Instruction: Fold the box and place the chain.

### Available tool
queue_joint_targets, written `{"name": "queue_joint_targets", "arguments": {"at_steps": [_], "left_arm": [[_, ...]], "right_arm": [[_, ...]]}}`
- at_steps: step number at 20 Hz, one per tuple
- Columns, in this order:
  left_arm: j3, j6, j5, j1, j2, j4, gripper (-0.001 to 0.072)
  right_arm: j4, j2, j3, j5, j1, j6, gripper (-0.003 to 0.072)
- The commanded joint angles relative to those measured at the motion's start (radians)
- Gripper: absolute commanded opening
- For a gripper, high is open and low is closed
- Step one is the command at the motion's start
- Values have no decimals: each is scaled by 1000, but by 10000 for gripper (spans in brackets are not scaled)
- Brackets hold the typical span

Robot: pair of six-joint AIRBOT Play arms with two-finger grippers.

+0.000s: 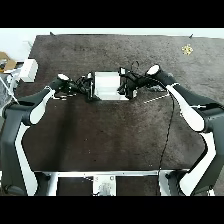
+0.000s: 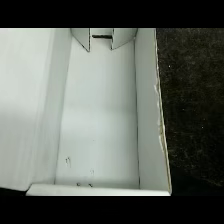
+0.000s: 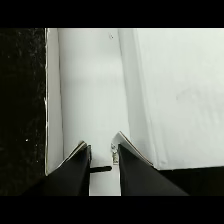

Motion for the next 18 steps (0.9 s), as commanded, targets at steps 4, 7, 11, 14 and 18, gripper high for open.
{"name": "queue_joint_targets", "arguments": {"at_steps": [4,7,11,14,18], "left_arm": [[0,0,0,0,0,0,227],[0,0,0,0,0,0,226],[0,0,0,0,0,0,226],[0,0,0,0,0,0,226],[0,0,0,0,0,0,226]], "right_arm": [[37,-23,0,-11,13,-13,205],[35,-24,0,-20,27,-27,205],[4,-28,0,-34,27,-27,207],[2,-29,0,-31,27,-27,670],[2,-28,0,-35,27,-27,673]]}}
